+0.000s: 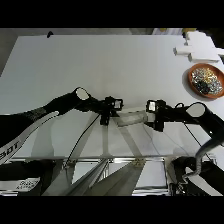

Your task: Fold the box and place the chain.

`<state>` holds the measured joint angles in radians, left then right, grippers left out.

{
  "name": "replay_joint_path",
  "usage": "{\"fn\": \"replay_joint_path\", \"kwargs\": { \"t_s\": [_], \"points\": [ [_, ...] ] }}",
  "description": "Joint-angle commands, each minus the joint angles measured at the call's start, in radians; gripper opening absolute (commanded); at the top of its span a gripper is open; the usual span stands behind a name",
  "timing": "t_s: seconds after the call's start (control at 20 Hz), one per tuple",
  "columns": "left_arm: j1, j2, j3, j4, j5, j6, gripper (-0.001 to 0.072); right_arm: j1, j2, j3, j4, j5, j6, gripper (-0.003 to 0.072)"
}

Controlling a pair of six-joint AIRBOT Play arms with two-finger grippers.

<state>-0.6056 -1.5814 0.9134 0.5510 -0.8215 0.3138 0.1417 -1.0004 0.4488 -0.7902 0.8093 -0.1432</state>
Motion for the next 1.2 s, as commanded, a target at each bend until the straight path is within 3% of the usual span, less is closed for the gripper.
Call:
{"fn": "replay_joint_path", "kwargs": {
  "t_s": [0.0, 0.45, 1.0, 1.15],
  "points": [
    [0.0, 0.0, 0.0, 0.0, 0.002, 0.0, 0.001, -0.021, -0.062, 0.001, 0.085, 0.04, -0.103, 0.0685],
    [-0.001, 0.0, 0.0, 0.0, 0.002, 0.0, 0.001, -0.01, -0.124, 0.0, 0.09, 0.108, -0.109, 0.0682],
    [-0.001, 0.0, 0.0, 0.0, 0.002, 0.0, 0.001, -0.031, -0.197, -0.005, 0.083, 0.103, -0.12, 0.0652],
    [-0.001, 0.0, 0.0, 0.0, 0.002, 0.0, 0.001, -0.032, -0.197, -0.021, 0.142, 0.098, -0.198, 0.0653]
  ]
}}
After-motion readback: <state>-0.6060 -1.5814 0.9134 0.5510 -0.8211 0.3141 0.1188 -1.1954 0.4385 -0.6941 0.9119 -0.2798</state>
